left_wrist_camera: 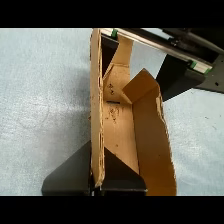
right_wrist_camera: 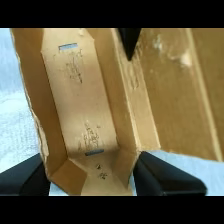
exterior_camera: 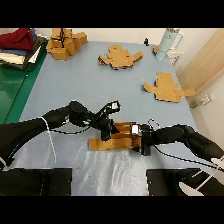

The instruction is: Fold the box.

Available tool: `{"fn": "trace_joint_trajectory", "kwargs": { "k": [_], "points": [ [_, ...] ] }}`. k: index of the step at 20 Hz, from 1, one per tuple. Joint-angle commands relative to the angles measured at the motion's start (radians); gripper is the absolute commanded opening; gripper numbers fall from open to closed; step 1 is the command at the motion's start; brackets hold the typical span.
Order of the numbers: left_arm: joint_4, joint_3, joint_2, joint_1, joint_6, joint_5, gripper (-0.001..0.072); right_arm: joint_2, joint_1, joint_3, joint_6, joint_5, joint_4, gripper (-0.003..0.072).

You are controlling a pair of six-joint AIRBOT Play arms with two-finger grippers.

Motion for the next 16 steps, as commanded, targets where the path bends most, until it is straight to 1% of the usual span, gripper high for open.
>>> {"fn": "trace_joint_trajectory", "kwargs": {
  "k": [1, 4, 9, 11, 16],
  "points": [
    [0.000, 0.000, 0.000, -0.001, 0.000, 0.002, 0.0015, -0.028, -0.004, 0.002, -0.057, 0.035, 0.014, 0.0720],
    [0.000, 0.000, 0.000, -0.001, 0.000, 0.002, 0.0015, -0.028, -0.003, 0.002, -0.057, 0.071, 0.013, 0.0717],
    [0.000, 0.000, 0.000, -0.001, 0.000, 0.002, 0.0015, -0.028, -0.003, 0.009, -0.072, 0.070, 0.014, 0.0705],
    [0.000, 0.000, 0.000, -0.001, 0.000, 0.002, 0.0015, -0.035, -0.003, 0.014, -0.072, 0.064, 0.014, 0.0705],
    [0.000, 0.000, 0.000, -0.001, 0.000, 0.002, 0.0015, -0.048, -0.003, 0.014, -0.072, 0.002, 0.021, 0.0706]
  ]
}}
